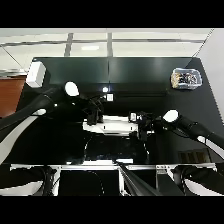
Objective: Fold the box and place the chain.
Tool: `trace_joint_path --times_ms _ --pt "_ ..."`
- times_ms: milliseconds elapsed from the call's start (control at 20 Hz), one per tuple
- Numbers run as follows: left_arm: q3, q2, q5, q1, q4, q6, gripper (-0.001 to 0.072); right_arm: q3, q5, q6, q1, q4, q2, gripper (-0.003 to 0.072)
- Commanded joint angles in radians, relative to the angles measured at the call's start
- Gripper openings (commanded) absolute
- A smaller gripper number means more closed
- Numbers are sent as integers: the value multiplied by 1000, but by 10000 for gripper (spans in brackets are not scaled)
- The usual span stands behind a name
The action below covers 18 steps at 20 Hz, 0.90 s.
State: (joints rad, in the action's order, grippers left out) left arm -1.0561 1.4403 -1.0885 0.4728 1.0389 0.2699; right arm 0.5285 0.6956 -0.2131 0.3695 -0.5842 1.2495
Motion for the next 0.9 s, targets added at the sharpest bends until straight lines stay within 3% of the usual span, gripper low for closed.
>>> trace_joint_path --times_ms 0,50,100,150,250,400,600,700,850 --pt "-10 -104 -154 -37 216 368 486 0 32 -18 0 -16 1 488" --pt "-10 -127 -234 -53 216 487 346 0 40 -23 0 -18 1 488" --pt "-10 -135 -333 -68 175 552 127 0 40 -23 0 -19 1 488" --pt "-1 -134 -436 -80 75 561 27 0 40 -23 0 -19 1 488" --pt "59 -134 -475 -68 -170 556 26 0 40 -23 0 -18 1 487" --pt "160 -134 -267 15 -339 467 26 0 40 -23 0 -18 1 486" --pt "181 -134 8 66 -476 303 26 0 40 -23 0 -18 1 485" --pt "181 -133 140 51 -525 274 26 0 40 -23 0 -19 1 276" --pt "181 -120 341 40 -508 274 27 0 40 -23 0 -19 1 245"
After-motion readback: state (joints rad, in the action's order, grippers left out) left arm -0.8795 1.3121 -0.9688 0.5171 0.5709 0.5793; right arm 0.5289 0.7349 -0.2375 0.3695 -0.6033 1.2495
